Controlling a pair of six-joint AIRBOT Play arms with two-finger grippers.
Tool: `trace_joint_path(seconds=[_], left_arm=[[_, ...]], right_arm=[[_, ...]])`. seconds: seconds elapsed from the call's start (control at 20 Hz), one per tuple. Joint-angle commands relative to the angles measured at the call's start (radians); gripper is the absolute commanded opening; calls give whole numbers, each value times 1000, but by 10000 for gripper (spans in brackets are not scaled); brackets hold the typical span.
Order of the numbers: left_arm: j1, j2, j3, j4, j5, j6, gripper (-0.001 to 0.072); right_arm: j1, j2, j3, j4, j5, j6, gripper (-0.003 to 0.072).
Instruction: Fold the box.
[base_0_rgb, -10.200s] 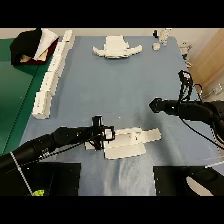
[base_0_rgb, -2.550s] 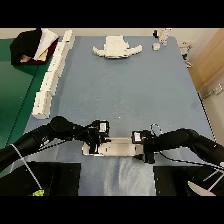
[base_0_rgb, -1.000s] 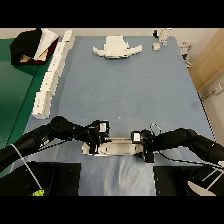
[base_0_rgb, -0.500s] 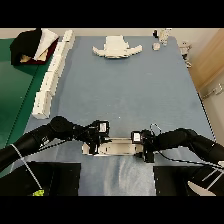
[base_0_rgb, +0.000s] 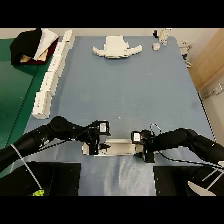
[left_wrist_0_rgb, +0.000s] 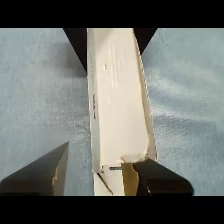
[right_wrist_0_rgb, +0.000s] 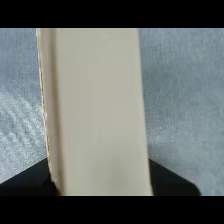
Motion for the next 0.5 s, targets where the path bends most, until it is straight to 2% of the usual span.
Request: trace_joint_path(seconds=[0.0,0.15,0.2,0.25,0.3,0.4,0.45], left_arm=[[1,62,1,119,21,-261,480],[1,211,1,449,-37,-731,477],[1,268,1,560,-91,-903,372],[1,318,2,629,-156,-1030,176],[1,364,5,662,-234,-1107,33],[-2,414,5,594,-328,-1248,14],[-2,411,3,491,-327,-1315,13]], right_arm=[[1,0,0,0,1,1,526],[1,0,0,1,1,1,526],[1,0,0,1,1,1,526],[1,0,0,0,1,1,526],[1,0,0,1,1,1,526],[1,0,0,1,1,1,525],[1,0,0,1,1,1,526]])
